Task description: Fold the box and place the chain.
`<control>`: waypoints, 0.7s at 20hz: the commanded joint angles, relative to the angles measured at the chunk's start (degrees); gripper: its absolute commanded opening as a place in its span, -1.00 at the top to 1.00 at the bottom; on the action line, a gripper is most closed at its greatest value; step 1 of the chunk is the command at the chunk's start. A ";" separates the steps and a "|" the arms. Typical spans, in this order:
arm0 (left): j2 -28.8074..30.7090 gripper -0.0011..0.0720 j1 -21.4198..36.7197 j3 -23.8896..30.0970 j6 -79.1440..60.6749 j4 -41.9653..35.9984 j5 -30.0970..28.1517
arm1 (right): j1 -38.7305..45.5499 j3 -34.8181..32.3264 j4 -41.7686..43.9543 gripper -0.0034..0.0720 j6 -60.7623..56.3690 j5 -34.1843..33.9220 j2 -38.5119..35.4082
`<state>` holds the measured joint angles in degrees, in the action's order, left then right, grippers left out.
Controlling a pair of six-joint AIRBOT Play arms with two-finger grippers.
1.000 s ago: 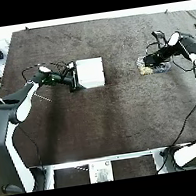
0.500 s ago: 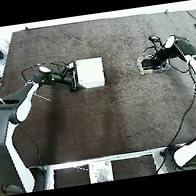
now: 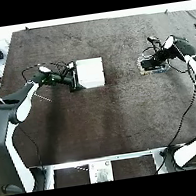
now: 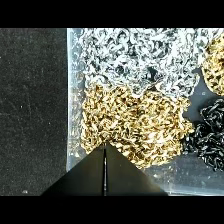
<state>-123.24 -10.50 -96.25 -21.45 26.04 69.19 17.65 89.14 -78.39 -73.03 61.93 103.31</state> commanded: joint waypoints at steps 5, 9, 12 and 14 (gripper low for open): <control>-0.02 0.13 0.02 0.00 -0.02 0.02 0.00 | 0.04 0.07 0.04 0.44 0.37 2.14 -0.42; -0.02 0.13 0.02 0.00 -0.02 0.02 0.00 | 0.04 0.07 -1.22 0.19 0.37 2.14 -0.02; -0.02 0.13 0.02 0.00 -0.02 0.02 0.00 | 0.04 0.04 -1.97 0.17 0.37 1.73 0.55; -0.02 0.13 0.02 0.00 -0.02 0.02 -0.02 | 0.02 0.02 -1.95 0.21 0.35 0.87 1.01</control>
<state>-123.24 -10.50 -96.25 -21.45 26.04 69.19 17.72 89.19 -79.77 -72.62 63.64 103.79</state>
